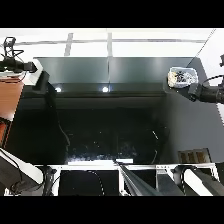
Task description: Fold the box and place the chain.
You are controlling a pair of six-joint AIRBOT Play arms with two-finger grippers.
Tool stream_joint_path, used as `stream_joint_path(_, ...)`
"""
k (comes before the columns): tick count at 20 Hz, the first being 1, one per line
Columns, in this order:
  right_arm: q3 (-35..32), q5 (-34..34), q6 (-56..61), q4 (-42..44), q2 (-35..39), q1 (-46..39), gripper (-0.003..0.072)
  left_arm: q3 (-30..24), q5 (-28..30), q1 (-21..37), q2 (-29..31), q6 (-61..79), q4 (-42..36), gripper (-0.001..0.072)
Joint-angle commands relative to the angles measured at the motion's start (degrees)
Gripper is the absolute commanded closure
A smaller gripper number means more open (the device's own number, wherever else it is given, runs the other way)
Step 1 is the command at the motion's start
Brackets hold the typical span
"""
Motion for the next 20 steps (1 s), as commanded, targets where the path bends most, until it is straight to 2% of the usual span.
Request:
stream_joint_path(1,0.0,-0.9,0.3,0.0,0.0,1.7,0.0672,7.8,-3.1,-1.2,-2.7,-4.2,5.4,-0.0004)
stream_joint_path(3,0.0,-1.5,0.3,0.0,0.0,2.2,0.0672,15.2,-6.7,-2.2,-1.0,-10.6,7.6,0.0001)
stream_joint_path(4,0.0,-2.4,0.3,0.0,0.0,2.6,0.0671,15.1,-5.9,-2.4,1.7,-13.5,7.1,0.0048)
stream_joint_path(5,0.0,-3.8,0.2,-0.3,0.0,3.7,0.0672,13.8,-5.1,-2.8,5.1,-17.6,6.8,0.0228)
stream_joint_path(6,0.0,-5.7,-0.1,-0.5,0.0,5.3,0.0672,10.4,-4.6,-3.0,9.6,-20.8,5.9,0.0548)
stream_joint_path(7,0.0,-8.0,-0.4,-0.5,-0.2,7.5,0.0671,5.9,-4.3,-3.1,14.1,-21.2,2.3,0.0682)
stream_joint_path(9,0.0,-13.2,-2.8,-0.5,-0.7,13.0,0.0672,-5.2,-6.0,-4.2,23.8,-19.7,-5.1,0.0683)
stream_joint_path(10,0.0,-15.9,-4.2,-1.3,-1.0,15.9,0.0671,-12.8,-5.3,-5.7,29.3,-17.9,-8.2,0.0684)
stream_joint_path(13,-0.1,-23.3,-4.8,-12.5,-1.8,24.0,0.0672,-39.6,4.8,-12.5,47.0,-15.4,-8.8,0.0684)
stream_joint_path(14,-0.4,-24.5,-4.7,-15.9,-2.1,25.5,0.0672,-49.2,9.2,-14.6,53.0,-15.4,-8.7,0.0684)
stream_joint_path(16,-0.6,-23.6,-4.6,-18.5,-2.1,26.3,0.0672,-63.7,14.7,-17.3,62.4,-15.3,-7.3,0.0684)
stream_joint_path(18,-0.6,-23.3,-4.6,-18.3,-2.1,26.2,0.0671,-70.5,14.0,-17.8,68.6,-13.8,-5.0,0.0683)
stream_joint_path(20,-0.6,-23.3,-4.6,-18.3,-2.1,26.2,0.0671,-71.7,10.7,-17.8,71.1,-11.1,-0.6,0.0683)
